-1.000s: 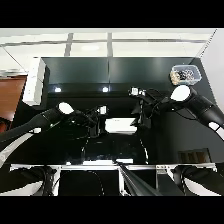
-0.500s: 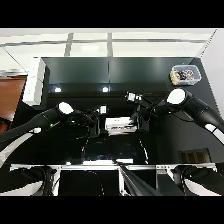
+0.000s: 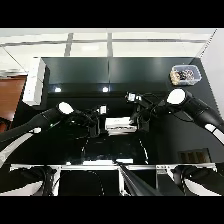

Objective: Fold the box and place the chain.

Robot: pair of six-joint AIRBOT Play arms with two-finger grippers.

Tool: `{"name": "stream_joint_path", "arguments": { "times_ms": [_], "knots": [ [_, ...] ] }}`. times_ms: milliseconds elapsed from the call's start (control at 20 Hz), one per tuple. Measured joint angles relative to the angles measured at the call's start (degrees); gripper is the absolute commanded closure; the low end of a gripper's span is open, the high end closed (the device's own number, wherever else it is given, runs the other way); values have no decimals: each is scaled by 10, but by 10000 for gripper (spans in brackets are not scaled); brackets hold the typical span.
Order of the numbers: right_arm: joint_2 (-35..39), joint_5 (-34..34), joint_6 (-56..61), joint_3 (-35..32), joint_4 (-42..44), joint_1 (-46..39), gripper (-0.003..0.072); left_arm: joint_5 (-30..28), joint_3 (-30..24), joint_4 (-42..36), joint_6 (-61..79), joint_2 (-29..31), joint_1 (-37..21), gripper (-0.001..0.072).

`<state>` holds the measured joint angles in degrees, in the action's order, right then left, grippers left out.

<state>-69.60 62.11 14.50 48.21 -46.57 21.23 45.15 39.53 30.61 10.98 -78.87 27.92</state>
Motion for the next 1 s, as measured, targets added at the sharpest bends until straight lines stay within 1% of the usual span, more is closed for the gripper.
{"name": "stream_joint_path", "arguments": {
  "times_ms": [150,200,750,900,950,1000],
  "knots": [
    [0,4,0,-1,0,0,466,0,0,0,0,0,0,307],
    [0,5,0,-2,0,0,377,0,0,0,0,0,0,307],
    [1,8,4,-18,-5,-1,375,0,0,0,0,0,0,306],
    [7,10,73,2,5,-7,375,1,0,0,0,0,0,307],
    [9,15,115,9,14,-11,404,1,0,0,0,0,0,307],
    [11,24,167,15,22,-14,640,1,0,0,0,0,0,307]
  ]
}}
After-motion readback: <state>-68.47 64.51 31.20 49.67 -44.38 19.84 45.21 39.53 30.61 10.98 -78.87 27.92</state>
